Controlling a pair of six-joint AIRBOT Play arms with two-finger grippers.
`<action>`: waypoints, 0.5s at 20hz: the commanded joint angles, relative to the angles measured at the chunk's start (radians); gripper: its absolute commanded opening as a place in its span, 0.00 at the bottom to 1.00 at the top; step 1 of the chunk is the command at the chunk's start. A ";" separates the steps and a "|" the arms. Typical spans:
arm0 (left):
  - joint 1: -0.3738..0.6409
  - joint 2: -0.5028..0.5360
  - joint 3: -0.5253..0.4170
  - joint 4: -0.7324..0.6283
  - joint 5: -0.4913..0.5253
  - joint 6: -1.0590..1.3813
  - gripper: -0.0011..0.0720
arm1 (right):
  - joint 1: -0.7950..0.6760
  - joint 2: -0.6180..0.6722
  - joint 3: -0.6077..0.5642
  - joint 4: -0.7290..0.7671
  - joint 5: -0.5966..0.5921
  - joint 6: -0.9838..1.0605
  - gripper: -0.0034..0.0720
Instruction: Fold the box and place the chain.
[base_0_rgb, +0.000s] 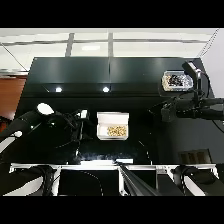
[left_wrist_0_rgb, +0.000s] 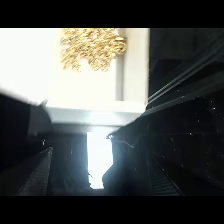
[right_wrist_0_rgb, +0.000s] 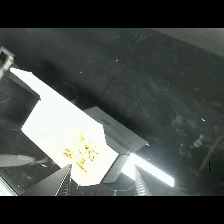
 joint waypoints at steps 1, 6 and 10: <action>-0.021 -0.042 0.006 -0.065 0.022 0.129 0.99 | 0.000 0.001 0.000 0.000 0.000 0.006 0.65; -0.029 -0.049 0.012 -0.138 0.036 0.129 0.99 | 0.000 0.001 0.000 0.000 -0.001 0.005 0.65; -0.039 -0.049 0.012 -0.137 0.053 0.118 0.99 | 0.000 0.001 0.000 0.000 -0.001 0.005 0.65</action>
